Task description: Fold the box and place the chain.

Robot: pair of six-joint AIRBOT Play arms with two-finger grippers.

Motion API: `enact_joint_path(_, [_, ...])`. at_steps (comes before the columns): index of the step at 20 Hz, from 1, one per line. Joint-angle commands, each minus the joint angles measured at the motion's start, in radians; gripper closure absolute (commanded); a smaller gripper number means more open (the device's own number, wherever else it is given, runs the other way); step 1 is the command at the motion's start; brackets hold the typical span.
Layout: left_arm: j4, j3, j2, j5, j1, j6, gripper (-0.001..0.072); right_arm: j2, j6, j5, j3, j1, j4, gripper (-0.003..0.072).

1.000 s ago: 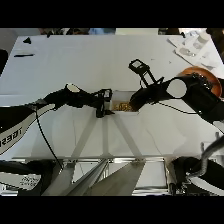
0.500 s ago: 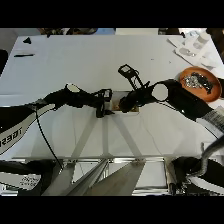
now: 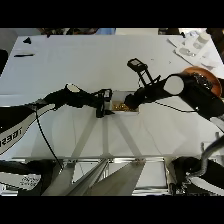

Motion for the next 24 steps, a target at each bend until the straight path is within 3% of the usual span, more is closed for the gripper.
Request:
enact_joint_path(1, [0.000, 0.000, 0.000, 0.000, 0.000, 0.000, 0.0362, 0.002, -0.001, 0.132, 0.154, -0.035, -0.021, 0.0286])
enact_joint_path(6, [0.000, 0.000, 0.000, 0.000, 0.000, 0.000, 0.0362, -0.153, 0.000, 0.088, 0.341, -0.077, -0.104, 0.0285])
enact_joint_path(14, [0.000, 0.000, 0.000, 0.000, 0.000, 0.000, 0.0362, -0.377, -0.216, 0.129, 0.344, -0.039, -0.064, 0.0281])
enact_joint_path(19, [0.000, 0.000, 0.000, 0.000, 0.000, 0.000, 0.0362, -0.361, -0.404, 0.075, 0.319, 0.009, 0.019, 0.0269])
enact_joint_path(24, [0.000, 0.000, 0.000, 0.000, 0.000, 0.000, 0.0362, -0.267, -0.541, -0.044, 0.156, 0.049, 0.006, 0.0268])
